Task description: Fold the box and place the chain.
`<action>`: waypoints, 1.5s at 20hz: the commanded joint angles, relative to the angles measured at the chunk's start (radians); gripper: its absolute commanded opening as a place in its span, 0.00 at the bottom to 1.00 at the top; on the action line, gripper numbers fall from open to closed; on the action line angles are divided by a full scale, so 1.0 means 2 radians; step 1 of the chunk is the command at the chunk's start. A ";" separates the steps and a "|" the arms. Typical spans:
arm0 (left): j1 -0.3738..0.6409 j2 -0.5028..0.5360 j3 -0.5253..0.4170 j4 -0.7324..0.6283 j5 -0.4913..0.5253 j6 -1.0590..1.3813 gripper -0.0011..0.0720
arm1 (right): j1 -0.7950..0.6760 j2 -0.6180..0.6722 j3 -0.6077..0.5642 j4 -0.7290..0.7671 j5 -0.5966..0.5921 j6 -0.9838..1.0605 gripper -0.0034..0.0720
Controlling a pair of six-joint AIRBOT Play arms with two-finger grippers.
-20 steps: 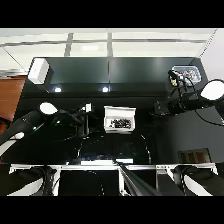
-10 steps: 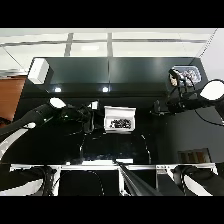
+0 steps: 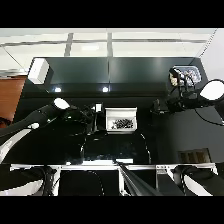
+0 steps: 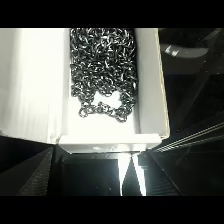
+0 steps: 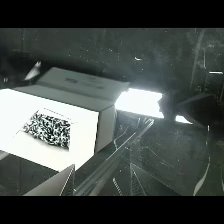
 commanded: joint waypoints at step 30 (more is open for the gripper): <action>-0.042 -0.003 0.000 -0.014 0.009 -0.078 0.98 | 0.000 0.000 0.000 0.000 -0.011 0.000 0.58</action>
